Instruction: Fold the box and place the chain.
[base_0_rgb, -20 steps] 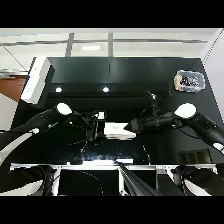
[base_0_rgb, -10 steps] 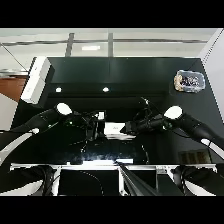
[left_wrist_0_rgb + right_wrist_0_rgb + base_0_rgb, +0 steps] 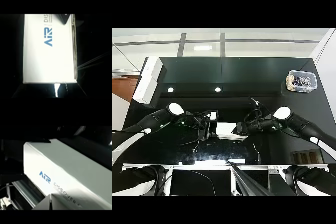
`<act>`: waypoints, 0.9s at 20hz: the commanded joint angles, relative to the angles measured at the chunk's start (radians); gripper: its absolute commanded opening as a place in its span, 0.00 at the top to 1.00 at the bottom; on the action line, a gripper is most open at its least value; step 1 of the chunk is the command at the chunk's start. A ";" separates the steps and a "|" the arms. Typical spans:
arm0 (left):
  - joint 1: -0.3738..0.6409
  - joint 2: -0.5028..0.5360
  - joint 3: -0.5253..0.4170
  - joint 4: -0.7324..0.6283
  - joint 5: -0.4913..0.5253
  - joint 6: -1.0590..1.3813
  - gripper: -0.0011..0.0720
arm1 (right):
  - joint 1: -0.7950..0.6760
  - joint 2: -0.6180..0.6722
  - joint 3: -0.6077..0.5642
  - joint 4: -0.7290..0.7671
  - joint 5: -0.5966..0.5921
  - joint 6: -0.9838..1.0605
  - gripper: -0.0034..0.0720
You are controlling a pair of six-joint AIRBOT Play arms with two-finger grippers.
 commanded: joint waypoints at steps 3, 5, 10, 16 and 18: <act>0.000 0.000 0.000 0.000 0.000 0.000 0.30 | -0.001 0.000 0.002 -0.001 -0.019 -0.014 0.91; 0.000 0.000 0.000 0.000 0.000 -0.006 0.30 | -0.003 0.010 0.029 -0.015 0.031 -0.023 0.91; 0.002 0.007 0.001 0.000 0.010 -0.006 0.13 | -0.063 0.130 0.122 -0.017 0.132 -0.023 0.91; 0.019 0.110 0.001 0.045 0.034 -0.039 0.01 | -0.299 0.318 0.135 -0.058 0.226 0.001 0.91; 0.048 0.164 0.001 0.077 0.021 -0.149 0.01 | -0.385 0.352 0.135 -0.063 0.257 0.003 0.91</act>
